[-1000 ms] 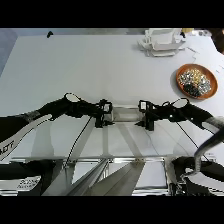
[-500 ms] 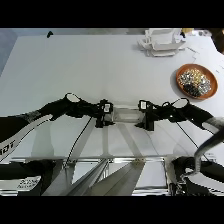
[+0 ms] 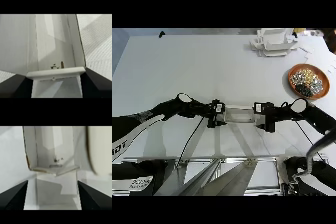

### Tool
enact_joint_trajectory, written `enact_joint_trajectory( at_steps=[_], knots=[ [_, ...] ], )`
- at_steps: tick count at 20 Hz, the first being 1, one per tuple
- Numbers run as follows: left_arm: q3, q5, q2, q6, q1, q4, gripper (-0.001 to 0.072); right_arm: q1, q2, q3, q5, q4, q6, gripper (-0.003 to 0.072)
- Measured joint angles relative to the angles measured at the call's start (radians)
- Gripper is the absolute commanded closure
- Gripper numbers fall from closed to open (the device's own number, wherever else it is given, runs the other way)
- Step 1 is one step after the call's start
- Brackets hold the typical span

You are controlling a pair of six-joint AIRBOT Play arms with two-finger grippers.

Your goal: Fold the box and place the chain.

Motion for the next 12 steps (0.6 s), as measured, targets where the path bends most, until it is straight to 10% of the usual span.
enact_joint_trajectory(
  at_steps=[3, 6, 12],
  knots=[
    [0.0, 0.0, 0.0, 0.0, 0.0, 0.0, 0.0623, 0.0, 0.088, 0.0, 0.021, -0.058, 0.072, 0.0162],
    [0.0, 0.0, 0.0, 0.0, 0.0, 0.0, 0.0623, 0.0, 0.195, -0.001, 0.043, -0.056, 0.113, 0.0677],
    [0.0, 0.0, 0.0, -0.001, 0.0, 0.0, 0.0623, 0.0, 0.264, -0.002, 0.058, 0.174, 0.136, 0.0676]
  ],
)
